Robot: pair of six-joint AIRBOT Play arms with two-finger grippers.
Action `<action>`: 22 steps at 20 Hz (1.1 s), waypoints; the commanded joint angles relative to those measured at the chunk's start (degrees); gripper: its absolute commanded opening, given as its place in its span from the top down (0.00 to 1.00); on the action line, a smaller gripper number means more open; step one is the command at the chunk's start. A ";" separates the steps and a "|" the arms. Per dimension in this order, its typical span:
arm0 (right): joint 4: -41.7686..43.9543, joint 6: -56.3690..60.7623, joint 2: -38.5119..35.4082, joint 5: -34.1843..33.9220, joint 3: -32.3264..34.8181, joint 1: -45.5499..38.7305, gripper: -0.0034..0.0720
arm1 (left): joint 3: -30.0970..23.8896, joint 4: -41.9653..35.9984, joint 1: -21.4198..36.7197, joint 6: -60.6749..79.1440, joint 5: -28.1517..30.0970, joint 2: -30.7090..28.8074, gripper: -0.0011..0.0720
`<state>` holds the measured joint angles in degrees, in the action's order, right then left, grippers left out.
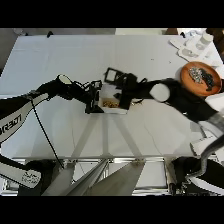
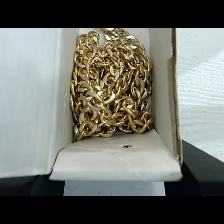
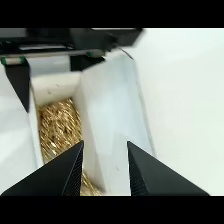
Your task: Fold the box and place the chain.
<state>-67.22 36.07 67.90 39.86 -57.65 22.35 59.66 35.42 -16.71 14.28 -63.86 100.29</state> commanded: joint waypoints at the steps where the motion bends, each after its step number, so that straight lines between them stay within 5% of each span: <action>1: -1.90 -1.38 -3.69 8.90 0.50 -8.72 0.55 | 0.04 0.00 0.07 0.00 0.00 0.00 0.53; 7: -1.16 -17.57 0.00 10.69 7.91 -16.41 0.49 | 0.04 0.00 0.07 0.00 0.00 0.00 0.53; 10: 1.64 -18.64 5.66 9.81 8.17 -16.35 0.41 | 0.04 0.00 0.07 0.02 0.00 0.00 0.53; 22: 1.73 -18.32 14.08 1.01 8.17 -16.22 0.43 | 0.04 0.00 0.07 0.00 0.00 0.00 0.53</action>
<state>-65.54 17.87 81.12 43.29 -49.50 6.15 59.66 35.42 -16.71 14.28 -63.88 100.29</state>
